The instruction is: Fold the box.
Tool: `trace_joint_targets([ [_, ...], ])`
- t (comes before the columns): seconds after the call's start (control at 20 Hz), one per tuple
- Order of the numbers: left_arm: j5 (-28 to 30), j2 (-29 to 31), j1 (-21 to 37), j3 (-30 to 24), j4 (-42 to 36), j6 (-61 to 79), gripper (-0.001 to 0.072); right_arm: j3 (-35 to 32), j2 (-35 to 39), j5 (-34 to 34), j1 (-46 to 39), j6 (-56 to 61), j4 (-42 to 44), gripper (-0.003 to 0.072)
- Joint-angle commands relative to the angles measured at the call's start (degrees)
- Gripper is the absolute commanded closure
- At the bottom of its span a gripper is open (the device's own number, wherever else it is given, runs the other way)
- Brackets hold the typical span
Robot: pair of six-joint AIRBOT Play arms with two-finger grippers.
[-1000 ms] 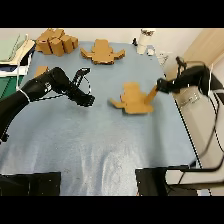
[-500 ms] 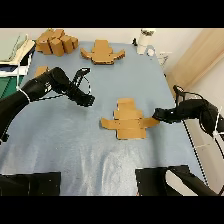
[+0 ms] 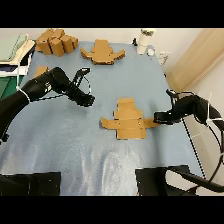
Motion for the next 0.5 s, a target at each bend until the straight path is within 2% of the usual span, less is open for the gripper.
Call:
trace_joint_targets([
  [0.0, 0.0, 0.0, 0.0, 0.0, 0.0, 0.0, 0.0699, 1.2, -3.0, -3.5, 0.1, -9.0, 6.9, 0.0358],
  [0.1, 0.0, 0.0, 0.0, 0.0, 0.0, 0.0, 0.0699, 1.2, -3.0, -4.7, 0.1, -12.7, 11.3, 0.0361],
  [0.15, 0.0, 0.0, 0.0, 0.0, 0.0, 0.0, 0.0699, 1.2, -3.0, -5.2, 0.2, -13.5, 12.5, 0.0424],
  [0.45, 0.0, 0.0, 0.0, 0.0, 0.0, 0.0, 0.0699, 1.2, -3.8, -6.1, 0.5, -15.1, 13.6, 0.0426],
])
